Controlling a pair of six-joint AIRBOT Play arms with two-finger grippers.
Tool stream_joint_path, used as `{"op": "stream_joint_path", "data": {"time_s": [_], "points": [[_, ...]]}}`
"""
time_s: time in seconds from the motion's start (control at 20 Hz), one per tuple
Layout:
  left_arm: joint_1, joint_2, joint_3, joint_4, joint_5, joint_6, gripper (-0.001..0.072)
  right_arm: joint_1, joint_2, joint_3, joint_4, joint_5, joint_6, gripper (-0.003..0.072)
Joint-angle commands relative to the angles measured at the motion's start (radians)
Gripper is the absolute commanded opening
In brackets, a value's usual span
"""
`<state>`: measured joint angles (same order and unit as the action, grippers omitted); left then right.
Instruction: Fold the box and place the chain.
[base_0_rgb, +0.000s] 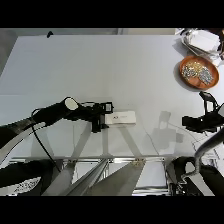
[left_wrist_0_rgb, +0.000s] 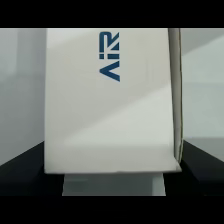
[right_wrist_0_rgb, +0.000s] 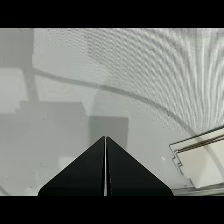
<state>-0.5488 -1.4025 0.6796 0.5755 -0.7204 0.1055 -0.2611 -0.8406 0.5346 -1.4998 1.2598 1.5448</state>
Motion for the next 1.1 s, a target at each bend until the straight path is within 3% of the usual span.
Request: {"op": "stream_joint_path", "data": {"time_s": [0.0,0.2,0.45,0.65,0.85,1.05], "points": [[0.047,0.093,0.002,-0.017,0.048,-0.088,0.0005,-0.001,0.001,0.001,0.016,-0.055,0.0,0.0018],[0.21,0.175,0.002,0.04,0.07,-0.183,0.0004,-0.001,0.001,0.001,0.016,-0.078,0.0,0.0018],[0.472,0.2,0.002,0.307,0.057,-0.506,0.0002,-0.001,0.001,0.001,0.016,-0.079,0.0,0.0018],[0.664,0.208,0.001,0.342,0.058,-0.629,0.0,-0.001,0.001,0.001,0.016,-0.084,0.0,0.0018],[0.785,0.195,0.001,0.577,0.03,-0.887,0.0002,-0.001,0.001,0.001,0.021,-0.095,0.0,0.0018],[0.832,0.17,0.001,0.639,-0.027,-0.944,0.0004,-0.001,0.001,0.001,0.042,-0.095,0.0,0.0019]]}}
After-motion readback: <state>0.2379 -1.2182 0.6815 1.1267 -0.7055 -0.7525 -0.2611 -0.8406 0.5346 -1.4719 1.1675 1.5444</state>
